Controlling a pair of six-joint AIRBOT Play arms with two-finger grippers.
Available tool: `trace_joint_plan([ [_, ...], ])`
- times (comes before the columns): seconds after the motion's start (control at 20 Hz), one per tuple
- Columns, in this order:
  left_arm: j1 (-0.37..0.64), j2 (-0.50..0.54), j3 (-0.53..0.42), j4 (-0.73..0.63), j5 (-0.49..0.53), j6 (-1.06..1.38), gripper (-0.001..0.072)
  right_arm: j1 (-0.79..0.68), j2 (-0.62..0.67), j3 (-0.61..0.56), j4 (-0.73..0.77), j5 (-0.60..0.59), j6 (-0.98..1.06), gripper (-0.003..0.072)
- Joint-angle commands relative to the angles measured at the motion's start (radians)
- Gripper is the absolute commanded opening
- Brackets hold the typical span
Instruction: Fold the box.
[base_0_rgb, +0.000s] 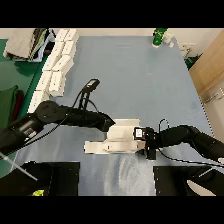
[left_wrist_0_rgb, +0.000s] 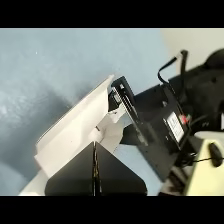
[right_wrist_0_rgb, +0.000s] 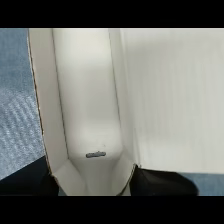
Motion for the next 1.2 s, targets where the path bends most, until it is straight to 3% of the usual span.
trace_joint_plan([
  [0.0,-0.002,0.156,0.003,0.201,-0.045,0.109,0.0014,0.0,0.001,0.0,0.0,0.001,0.0,0.052],
  [0.05,-0.002,0.177,0.003,0.213,-0.056,0.154,0.009,0.0,0.001,0.0,0.0,0.001,0.0,0.052],
  [0.1,-0.002,0.185,0.003,0.214,-0.058,0.195,0.046,0.0,0.001,0.0,0.0,0.001,0.0,0.052],
  [0.15,-0.001,0.183,0.003,0.215,-0.059,0.211,0.0694,0.0,0.001,0.0,0.0,0.001,0.0,0.052],
  [0.45,0.034,0.155,-0.014,0.293,-0.112,0.469,0.0693,0.0,0.001,0.0,0.0,0.001,0.0,0.052],
  [0.7,0.171,0.155,-0.175,0.159,-0.244,0.877,0.0694,0.0,0.001,0.0,0.0,0.001,0.0,0.052],
  [0.9,0.173,0.117,-0.307,0.063,-0.195,1.084,0.0694,0.0,0.001,0.0,0.0,0.001,0.0,0.052],
  [1.15,0.127,0.012,-0.328,-0.043,-0.106,1.157,0.0691,0.0,0.001,0.0,0.0,0.001,0.0,0.052],
])
